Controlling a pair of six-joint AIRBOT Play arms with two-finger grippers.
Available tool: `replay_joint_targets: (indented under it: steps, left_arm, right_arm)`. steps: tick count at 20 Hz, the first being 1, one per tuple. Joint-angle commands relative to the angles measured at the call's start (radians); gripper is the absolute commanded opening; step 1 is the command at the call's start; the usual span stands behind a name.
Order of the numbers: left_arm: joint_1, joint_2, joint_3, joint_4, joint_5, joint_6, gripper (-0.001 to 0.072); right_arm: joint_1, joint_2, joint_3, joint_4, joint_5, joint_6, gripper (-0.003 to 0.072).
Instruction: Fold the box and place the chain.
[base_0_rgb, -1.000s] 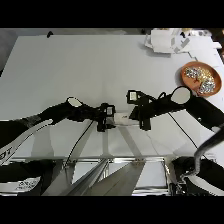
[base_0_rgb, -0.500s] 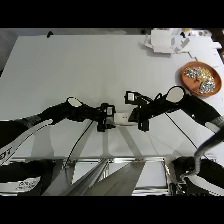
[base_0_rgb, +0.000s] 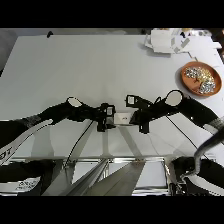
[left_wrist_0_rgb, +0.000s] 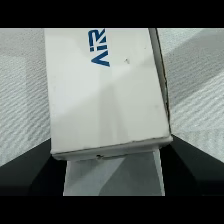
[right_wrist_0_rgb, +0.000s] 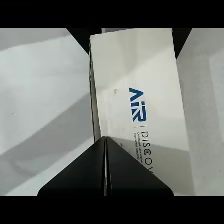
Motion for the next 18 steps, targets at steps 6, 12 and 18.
replay_joint_targets:
  steps: [6, 12, 18]
  left_arm:
    - [0.000, 0.001, 0.000, 0.000, 0.000, 0.000, 0.0108]
    - [0.000, 0.001, 0.000, 0.000, 0.000, 0.000, 0.0108]
    - [0.000, 0.001, 0.000, 0.000, 0.000, 0.000, 0.0108]
  right_arm:
    - [0.000, -0.003, -0.027, -0.006, -0.032, 0.000, 0.0019]
    - [0.000, 0.074, -0.026, 0.000, -0.070, 0.004, 0.0020]
    - [-0.101, 0.317, 0.005, -0.163, -0.089, 0.376, 0.0022]
